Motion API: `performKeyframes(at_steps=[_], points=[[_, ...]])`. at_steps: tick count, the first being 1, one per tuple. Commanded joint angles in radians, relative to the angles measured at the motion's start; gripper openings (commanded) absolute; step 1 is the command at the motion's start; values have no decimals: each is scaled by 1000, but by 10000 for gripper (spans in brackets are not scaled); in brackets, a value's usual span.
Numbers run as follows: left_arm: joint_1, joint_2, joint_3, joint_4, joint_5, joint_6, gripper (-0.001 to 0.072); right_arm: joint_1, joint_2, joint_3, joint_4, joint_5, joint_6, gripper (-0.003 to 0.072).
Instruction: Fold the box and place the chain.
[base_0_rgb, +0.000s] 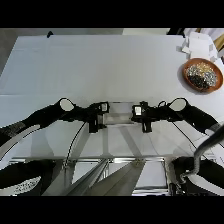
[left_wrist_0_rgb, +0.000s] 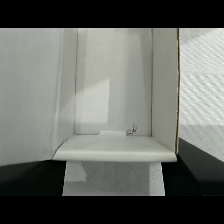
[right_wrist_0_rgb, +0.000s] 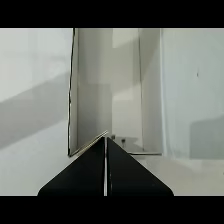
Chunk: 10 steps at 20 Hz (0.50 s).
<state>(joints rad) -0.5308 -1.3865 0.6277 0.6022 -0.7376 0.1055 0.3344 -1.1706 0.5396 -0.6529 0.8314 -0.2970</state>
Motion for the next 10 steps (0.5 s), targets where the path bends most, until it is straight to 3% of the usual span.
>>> performKeyframes(at_steps=[1, 8, 10], points=[[-1, 0, 0, 0, 0, 2, 8, -7, 50, -1, -155, -1, 223, 17], [-1, 0, 0, 0, 0, 2, 8, -135, 250, -3, -238, -7, 1143, 17], [-1, 0, 0, 0, 0, 2, 8, -200, 315, -3, -257, 0, 1319, 17]])
